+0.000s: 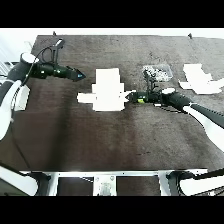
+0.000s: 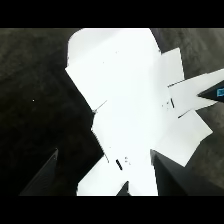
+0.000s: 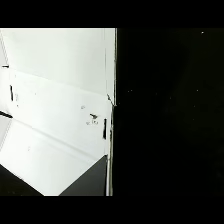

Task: Fold the box and place the chain.

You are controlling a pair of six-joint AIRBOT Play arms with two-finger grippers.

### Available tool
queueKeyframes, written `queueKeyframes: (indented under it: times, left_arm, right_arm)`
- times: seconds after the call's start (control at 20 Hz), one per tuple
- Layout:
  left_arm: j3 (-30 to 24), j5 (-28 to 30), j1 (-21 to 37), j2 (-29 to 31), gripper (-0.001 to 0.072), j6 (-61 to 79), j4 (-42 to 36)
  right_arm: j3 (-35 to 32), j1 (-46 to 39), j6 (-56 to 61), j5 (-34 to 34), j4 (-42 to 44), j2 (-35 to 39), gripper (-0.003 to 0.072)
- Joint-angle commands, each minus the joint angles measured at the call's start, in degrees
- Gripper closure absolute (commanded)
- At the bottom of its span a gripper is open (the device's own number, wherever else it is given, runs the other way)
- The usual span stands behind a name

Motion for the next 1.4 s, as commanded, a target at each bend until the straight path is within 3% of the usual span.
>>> queueKeyframes:
  times: [0.0,0.25,0.45,1.15,1.3,1.35]
  left_arm:
    - [10.71,-9.38,-1.29,-8.98,0.0063,-5.77,3.39]
    - [18.05,-9.01,-5.84,-16.74,0.0063,-5.31,3.67]
    - [20.68,-8.85,-6.27,-19.76,0.0064,-5.38,3.04]
    - [21.42,-7.06,-7.41,-24.02,0.0115,-1.55,-2.43]
    - [21.79,-6.54,-7.65,-24.35,0.0186,-0.81,-1.99]
    - [21.88,-6.54,-7.65,-24.37,0.0248,-0.76,-1.99]
  right_arm:
    - [-0.02,0.09,-0.13,0.0,0.07,0.02,0.0685]
    - [-0.02,0.09,-0.11,0.02,0.04,0.02,0.0684]
    - [-0.02,0.09,-0.13,0.04,0.04,0.02,0.0684]
    - [-0.02,0.09,-0.13,0.22,0.04,0.02,0.0683]
    - [-0.02,0.09,-0.13,0.22,0.02,0.02,0.0683]
    - [-0.02,0.09,-0.13,0.22,0.02,0.02,0.0684]
